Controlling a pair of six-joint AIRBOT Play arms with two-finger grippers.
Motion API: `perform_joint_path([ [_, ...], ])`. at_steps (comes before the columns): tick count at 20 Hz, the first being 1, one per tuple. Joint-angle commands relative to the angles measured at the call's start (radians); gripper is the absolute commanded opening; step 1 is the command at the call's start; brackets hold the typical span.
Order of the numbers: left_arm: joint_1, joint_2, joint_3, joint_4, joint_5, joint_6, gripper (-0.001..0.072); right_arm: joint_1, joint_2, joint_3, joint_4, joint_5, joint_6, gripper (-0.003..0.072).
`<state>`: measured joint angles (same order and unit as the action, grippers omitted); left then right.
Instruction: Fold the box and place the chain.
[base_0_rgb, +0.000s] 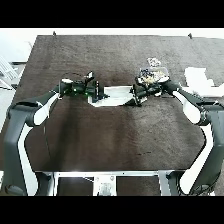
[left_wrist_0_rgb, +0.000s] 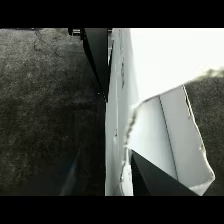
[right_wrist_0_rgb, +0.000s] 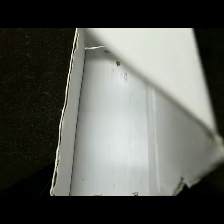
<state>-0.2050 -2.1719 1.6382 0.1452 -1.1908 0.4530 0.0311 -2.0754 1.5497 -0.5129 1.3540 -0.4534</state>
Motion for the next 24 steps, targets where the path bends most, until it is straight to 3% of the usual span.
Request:
perform_joint_path([
  [1,0.003,0.006,0.001,-0.007,-0.014,0.000,0.0385,0.001,-0.001,0.000,0.000,-0.002,0.000,0.0568],
  [9,0.065,0.072,0.001,-0.020,-0.177,-0.012,0.0385,0.001,-0.001,0.000,0.000,-0.002,0.000,0.0568],
  [14,0.158,0.118,0.004,-0.026,-0.406,-0.060,0.0381,0.001,-0.001,0.000,0.000,-0.002,0.000,0.0568],
  [15,0.177,0.129,0.008,-0.025,-0.443,-0.060,0.0248,0.001,-0.001,0.000,0.000,-0.002,0.000,0.0568],
  [16,0.196,0.142,0.014,-0.025,-0.489,-0.055,0.0024,0.001,-0.001,0.000,0.000,-0.002,0.000,0.0568],
  [19,0.213,0.197,0.025,-0.020,-0.523,-0.052,0.0015,0.001,-0.001,0.000,0.000,-0.002,0.000,0.0568],
  [24,0.116,0.373,-0.005,0.115,-0.402,-0.099,0.0012,0.001,-0.001,0.000,0.000,-0.002,0.000,0.0568],
])
